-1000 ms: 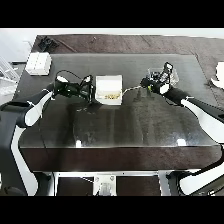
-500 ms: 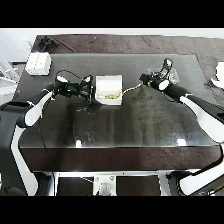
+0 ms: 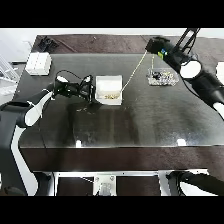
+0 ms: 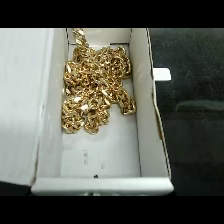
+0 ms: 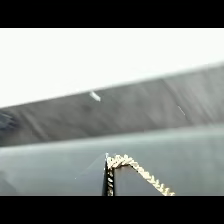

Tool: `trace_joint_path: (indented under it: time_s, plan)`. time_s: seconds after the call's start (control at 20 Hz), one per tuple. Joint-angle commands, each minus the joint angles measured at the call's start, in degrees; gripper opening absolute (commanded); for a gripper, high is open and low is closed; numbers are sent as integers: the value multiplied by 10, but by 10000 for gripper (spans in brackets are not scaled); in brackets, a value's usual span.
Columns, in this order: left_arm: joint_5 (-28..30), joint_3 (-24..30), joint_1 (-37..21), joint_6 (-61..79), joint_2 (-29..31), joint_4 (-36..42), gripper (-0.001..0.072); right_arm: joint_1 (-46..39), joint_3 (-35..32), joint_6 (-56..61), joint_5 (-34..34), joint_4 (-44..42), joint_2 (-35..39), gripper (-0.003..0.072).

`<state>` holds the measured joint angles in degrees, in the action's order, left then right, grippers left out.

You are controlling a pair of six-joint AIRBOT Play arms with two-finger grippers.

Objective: Fold the box and place the chain.

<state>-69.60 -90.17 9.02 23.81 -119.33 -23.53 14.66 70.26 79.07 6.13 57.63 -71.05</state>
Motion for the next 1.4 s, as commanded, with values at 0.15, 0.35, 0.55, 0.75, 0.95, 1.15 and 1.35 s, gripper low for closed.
trace_joint_path:
  time_s: [0.15,0.35,0.55,0.75,0.95,1.15,1.35]
  plan:
    - [0,0,0,0,0,0,430,92,47,-101,-2,0,75,7]
    - [0,0,0,0,0,0,430,139,93,-150,-2,0,75,7]
    - [0,0,0,0,0,0,430,169,111,-153,-2,0,75,6]
    - [0,0,0,0,0,0,430,177,111,-153,-3,0,70,7]
    - [0,0,0,0,0,0,430,176,111,-174,-52,0,57,7]
    - [0,0,0,0,0,0,430,175,114,-188,-126,1,49,7]
    - [0,0,0,0,0,0,430,175,146,-187,-127,5,37,7]
